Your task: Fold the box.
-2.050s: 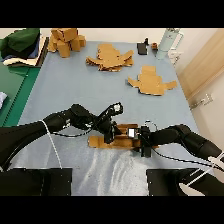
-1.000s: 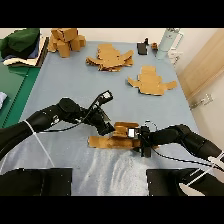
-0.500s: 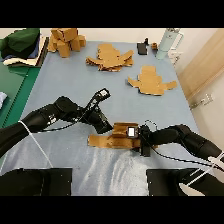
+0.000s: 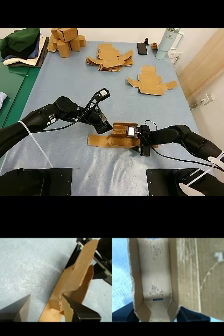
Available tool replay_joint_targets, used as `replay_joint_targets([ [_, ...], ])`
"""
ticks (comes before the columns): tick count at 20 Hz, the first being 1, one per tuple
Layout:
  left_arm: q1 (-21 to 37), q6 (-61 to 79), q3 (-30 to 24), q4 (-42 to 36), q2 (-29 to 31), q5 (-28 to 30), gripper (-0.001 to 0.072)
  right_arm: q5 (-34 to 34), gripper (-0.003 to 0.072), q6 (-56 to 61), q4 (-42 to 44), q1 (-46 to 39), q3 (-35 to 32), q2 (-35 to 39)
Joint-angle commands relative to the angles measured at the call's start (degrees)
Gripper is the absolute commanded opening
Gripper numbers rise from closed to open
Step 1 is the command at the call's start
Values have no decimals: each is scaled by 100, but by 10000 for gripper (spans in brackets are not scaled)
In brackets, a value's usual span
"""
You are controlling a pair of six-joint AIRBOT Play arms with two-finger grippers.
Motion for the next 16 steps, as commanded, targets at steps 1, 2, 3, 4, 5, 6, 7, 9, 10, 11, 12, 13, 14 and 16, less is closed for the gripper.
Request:
replay_joint_targets([
  [1, 7, -2, 4, 4, 2, -2, 597, 15, 597, 2, 35, 0, 4, -22],
  [2, 7, -2, 4, 4, 2, -2, 597, 11, 598, 2, 46, 0, 4, -63],
  [3, 7, -2, 4, 4, 2, -2, 597, -4, 598, 0, 50, 2, 4, -103],
  [4, 7, -2, 4, 4, 2, -2, 597, -9, 598, 0, 63, 2, 4, -151],
  [5, 7, -2, 4, 4, 2, -4, 597, -7, 598, 0, 72, 2, 4, -192],
  [6, 7, -2, 4, 4, 2, -4, 597, -9, 598, 0, 103, 2, 4, -208],
  [7, 7, -2, 4, 4, 2, -4, 597, -7, 595, 0, 151, 2, 7, -195],
  [9, 7, -2, 4, 7, 2, -2, 597, -9, 505, 31, 227, 2, 17, -190],
  [10, 7, -2, 4, 7, 2, -2, 597, -9, 505, 46, 240, 2, 15, -195],
  [11, 7, -2, 4, 7, 2, -2, 597, -7, 505, 46, 240, 0, 15, -197],
  [12, 7, -2, 4, 7, 2, -2, 597, -9, 505, 44, 240, 0, 15, -197],
  [13, 7, -2, 4, 7, 2, -4, 597, -9, 505, 44, 238, 0, 15, -197],
  [14, 7, -2, 4, 7, 2, -9, 596, -7, 505, 44, 238, 0, 15, -197],
  [16, 7, -2, 4, 7, 2, -105, 596, -9, 508, 44, 238, 2, 17, -195],
])
